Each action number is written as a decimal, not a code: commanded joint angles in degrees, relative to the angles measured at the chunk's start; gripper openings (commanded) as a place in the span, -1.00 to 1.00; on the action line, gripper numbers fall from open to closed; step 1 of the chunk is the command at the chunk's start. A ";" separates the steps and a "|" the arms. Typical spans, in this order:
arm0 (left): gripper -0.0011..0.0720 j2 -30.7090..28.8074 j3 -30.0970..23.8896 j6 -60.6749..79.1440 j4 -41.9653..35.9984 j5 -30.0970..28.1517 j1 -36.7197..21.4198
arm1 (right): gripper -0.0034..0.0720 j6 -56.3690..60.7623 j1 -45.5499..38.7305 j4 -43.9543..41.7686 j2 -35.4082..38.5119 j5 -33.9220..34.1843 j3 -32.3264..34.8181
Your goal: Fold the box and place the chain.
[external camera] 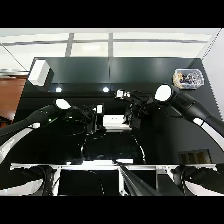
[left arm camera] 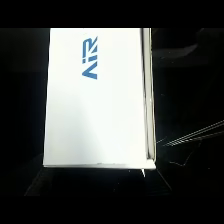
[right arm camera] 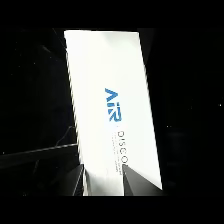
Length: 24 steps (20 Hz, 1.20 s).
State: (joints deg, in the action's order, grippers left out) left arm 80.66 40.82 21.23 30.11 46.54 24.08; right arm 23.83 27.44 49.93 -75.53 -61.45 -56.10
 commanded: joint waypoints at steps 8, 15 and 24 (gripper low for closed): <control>0.19 0.04 0.00 -0.11 -0.04 -0.02 0.00 | -0.17 1.29 0.07 0.02 -1.62 -1.49 0.00; 0.19 0.04 0.00 -0.11 -0.04 -0.04 0.00 | -0.17 6.19 -0.37 -0.37 -0.15 -6.75 -0.66; 0.19 0.04 0.00 -0.15 -0.04 -0.07 0.00 | -0.88 24.57 -13.00 -30.32 4.33 -9.99 11.28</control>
